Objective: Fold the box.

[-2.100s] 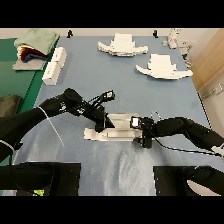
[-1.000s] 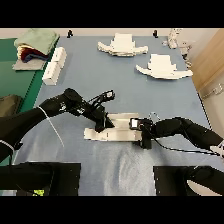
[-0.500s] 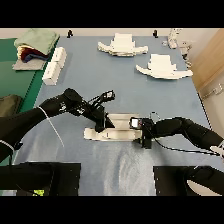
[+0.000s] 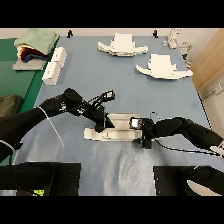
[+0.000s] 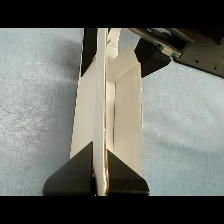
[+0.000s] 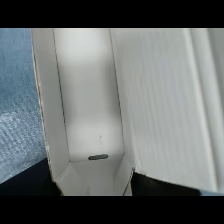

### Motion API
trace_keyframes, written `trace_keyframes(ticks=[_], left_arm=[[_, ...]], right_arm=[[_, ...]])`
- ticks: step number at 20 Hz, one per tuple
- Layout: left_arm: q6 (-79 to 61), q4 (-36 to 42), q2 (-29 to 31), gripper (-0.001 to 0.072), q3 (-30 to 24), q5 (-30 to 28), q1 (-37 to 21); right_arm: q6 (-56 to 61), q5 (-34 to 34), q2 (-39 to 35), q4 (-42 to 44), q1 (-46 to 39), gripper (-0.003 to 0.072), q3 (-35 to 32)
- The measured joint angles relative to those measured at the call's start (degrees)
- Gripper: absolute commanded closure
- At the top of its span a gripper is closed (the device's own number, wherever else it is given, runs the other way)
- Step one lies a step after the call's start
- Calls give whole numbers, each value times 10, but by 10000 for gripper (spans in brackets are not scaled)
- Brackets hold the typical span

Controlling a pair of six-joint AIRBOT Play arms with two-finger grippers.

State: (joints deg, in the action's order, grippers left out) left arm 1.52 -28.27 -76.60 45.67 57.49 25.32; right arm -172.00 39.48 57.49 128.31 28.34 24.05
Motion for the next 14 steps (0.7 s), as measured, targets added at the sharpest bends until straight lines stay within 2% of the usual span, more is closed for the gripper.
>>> trace_keyframes(ticks=[13,14], left_arm=[[-6,16,0,694,0,-12,0],[-6,18,0,543,0,-13,0]], right_arm=[[0,0,0,0,0,169,0],[0,0,0,0,0,169,0]])
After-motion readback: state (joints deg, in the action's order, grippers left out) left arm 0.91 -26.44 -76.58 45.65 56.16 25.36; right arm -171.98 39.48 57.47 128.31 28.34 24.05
